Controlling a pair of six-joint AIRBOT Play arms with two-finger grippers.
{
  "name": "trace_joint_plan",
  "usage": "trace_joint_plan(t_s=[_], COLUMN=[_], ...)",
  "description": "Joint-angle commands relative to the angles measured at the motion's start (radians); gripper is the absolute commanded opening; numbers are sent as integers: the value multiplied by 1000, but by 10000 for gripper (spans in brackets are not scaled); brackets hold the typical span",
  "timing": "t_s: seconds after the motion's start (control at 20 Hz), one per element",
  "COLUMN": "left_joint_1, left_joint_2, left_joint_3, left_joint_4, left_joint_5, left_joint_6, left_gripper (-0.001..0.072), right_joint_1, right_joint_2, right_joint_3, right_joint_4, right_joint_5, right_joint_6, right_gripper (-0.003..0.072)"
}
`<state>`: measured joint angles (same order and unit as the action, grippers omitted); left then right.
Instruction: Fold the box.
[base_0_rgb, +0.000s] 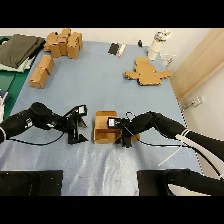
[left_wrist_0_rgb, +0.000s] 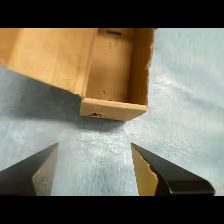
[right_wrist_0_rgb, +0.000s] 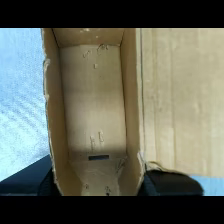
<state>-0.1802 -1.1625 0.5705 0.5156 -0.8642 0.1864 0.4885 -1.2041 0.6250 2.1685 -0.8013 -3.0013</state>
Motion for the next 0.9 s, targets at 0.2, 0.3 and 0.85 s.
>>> trace_joint_plan(t_s=[0.2, 0.3, 0.85], left_joint_1=[-151, -169, -219], left_joint_2=[-54, -66, -75], left_joint_3=[-27, -27, -26], left_joint_4=[-51, -52, -82], left_joint_5=[140, 190, 250], left_joint_6=[117, 117, 119], left_gripper=[709, 709, 709], right_joint_1=[0, 0, 0], right_joint_2=[0, 0, 1], right_joint_3=[1, 1, 1], right_joint_4=[0, 0, 0], right_joint_5=[0, 0, 0], right_joint_6=[0, 0, 0], right_gripper=[522, 522, 522])
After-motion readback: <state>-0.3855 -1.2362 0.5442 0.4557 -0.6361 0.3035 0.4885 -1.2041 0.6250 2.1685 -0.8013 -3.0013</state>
